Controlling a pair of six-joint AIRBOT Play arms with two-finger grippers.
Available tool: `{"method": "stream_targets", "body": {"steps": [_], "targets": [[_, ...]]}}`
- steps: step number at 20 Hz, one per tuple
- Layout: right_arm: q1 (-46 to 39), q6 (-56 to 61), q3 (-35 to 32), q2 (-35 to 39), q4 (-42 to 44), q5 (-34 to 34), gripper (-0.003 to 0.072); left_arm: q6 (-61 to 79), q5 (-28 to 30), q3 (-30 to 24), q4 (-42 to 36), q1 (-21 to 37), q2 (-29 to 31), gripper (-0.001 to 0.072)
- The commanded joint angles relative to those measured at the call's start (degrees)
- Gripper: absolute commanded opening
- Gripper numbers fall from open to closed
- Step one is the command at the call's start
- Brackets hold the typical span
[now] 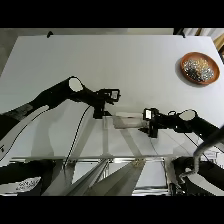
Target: Fold the box and place the chain.
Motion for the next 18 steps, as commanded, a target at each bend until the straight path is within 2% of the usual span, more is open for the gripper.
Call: {"method": "stream_targets", "body": {"steps": [1,4,6,8,9,10,13,16,18], "targets": [[0.0,0.0,0.0,0.0,0.0,0.2,0.04,-10.3,-5.0,0.1,10.4,1.1,4.3,0.0572],[0.0,0.0,0.0,0.0,0.0,0.2,0.04,-12.2,-7.2,0.1,11.4,1.0,9.5,0.0524],[0.0,0.0,0.0,0.0,0.0,0.2,0.04,-12.1,-9.8,0.1,9.7,0.3,12.9,0.0266],[0.0,0.0,0.0,0.0,0.0,0.2,0.04,-12.1,-13.8,0.1,7.3,-1.3,15.2,0.0038],[0.0,0.0,0.0,0.0,0.0,0.2,0.04,-12.1,-15.6,0.1,6.1,-2.6,15.7,0.0005],[0.0,0.0,0.0,0.0,0.0,0.2,0.04,-12.1,-16.8,0.0,4.5,-4.3,15.7,0.0005],[0.0,0.0,0.0,0.0,0.0,0.2,0.04,-12.1,-14.5,-0.3,2.4,-10.6,14.6,0.0005],[0.0,0.0,0.0,0.0,0.0,0.2,0.04,-12.9,-6.9,-0.3,-0.3,-15.3,10.9,0.0005],[0.0,0.0,0.0,0.0,0.0,0.2,0.04,-16.2,1.8,-0.3,-4.1,-15.4,8.0,0.0005]]}}
